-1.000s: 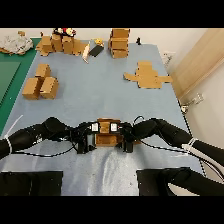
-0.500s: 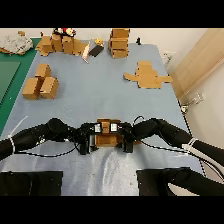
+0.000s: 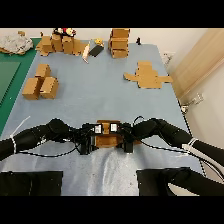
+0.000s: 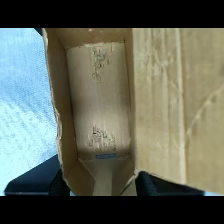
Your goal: Fold the box.
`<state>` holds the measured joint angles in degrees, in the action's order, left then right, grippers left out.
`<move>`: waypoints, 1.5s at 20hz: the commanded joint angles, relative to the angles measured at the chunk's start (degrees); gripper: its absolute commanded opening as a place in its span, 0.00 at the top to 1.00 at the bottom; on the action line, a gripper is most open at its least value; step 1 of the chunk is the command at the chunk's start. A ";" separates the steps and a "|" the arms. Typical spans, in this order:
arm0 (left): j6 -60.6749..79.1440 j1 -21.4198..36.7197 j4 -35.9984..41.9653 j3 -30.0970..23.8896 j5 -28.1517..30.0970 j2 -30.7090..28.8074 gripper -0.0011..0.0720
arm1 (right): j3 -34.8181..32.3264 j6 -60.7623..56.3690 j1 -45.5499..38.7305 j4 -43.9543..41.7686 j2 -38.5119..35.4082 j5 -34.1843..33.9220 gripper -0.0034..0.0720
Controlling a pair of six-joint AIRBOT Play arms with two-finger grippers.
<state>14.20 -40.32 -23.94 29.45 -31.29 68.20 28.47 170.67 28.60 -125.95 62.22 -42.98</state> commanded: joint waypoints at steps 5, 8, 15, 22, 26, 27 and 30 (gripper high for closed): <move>0.35 0.00 -0.07 0.00 0.90 0.02 0.48 | 0.02 -0.07 -0.04 -0.04 -0.02 0.24 0.35; 0.35 -0.02 -0.07 0.00 0.90 0.02 0.48 | 0.02 -0.07 -0.04 -0.04 -0.02 0.24 0.35; 0.31 -0.02 -0.07 0.00 0.87 0.02 0.48 | 0.02 -0.04 -0.04 -0.04 -0.04 0.24 0.35; 0.31 -0.02 -0.07 0.00 0.87 0.02 0.48 | 0.02 -0.07 -0.04 0.13 -0.04 0.48 0.35; 0.31 -0.02 -0.07 0.00 0.87 0.02 0.48 | 0.35 0.68 0.02 1.20 -0.35 2.78 0.20; 0.31 -0.02 -0.07 0.00 0.90 0.02 0.48 | 0.90 0.81 0.04 1.03 -0.96 3.19 0.20; 0.28 -0.02 -0.04 0.00 0.87 0.02 0.48 | 1.22 0.83 0.04 1.01 -2.47 3.02 0.20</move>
<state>14.41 -40.34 -23.90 29.45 -29.76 68.20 29.30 171.13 28.69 -124.95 60.77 -40.93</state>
